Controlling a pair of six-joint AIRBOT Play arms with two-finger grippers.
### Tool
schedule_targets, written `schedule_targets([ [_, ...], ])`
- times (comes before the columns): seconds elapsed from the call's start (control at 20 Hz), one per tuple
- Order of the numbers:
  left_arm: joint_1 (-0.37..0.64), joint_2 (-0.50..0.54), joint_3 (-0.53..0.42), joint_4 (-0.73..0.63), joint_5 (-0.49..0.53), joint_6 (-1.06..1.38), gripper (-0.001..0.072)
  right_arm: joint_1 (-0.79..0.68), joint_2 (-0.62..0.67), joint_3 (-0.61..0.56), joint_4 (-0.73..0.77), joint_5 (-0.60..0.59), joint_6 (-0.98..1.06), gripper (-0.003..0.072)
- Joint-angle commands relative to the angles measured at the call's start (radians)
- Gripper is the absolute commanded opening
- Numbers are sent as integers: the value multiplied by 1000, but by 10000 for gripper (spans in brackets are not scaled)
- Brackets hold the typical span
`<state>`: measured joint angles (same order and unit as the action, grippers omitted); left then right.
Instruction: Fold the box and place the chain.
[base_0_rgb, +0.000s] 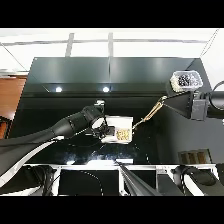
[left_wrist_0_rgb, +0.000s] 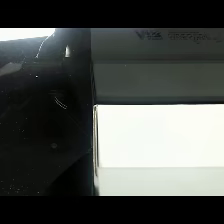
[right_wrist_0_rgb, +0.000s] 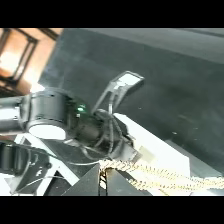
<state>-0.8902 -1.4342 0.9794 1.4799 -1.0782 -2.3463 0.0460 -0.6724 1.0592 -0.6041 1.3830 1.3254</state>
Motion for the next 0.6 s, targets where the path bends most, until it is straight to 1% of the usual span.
schedule_targets([
  [0.0,0,1,0,0,0,0,30,0,-22,0,47,-3,-11,8],
  [0.15,0,1,0,0,0,0,31,4,-27,0,90,-9,-45,8],
  [0.25,0,1,0,0,0,0,30,31,-27,0,97,-26,-48,8],
  [0.4,0,1,0,0,0,0,31,110,-27,0,104,-94,-47,8],
  [0.55,0,1,0,0,0,0,30,179,-27,1,151,-172,-48,7],
])
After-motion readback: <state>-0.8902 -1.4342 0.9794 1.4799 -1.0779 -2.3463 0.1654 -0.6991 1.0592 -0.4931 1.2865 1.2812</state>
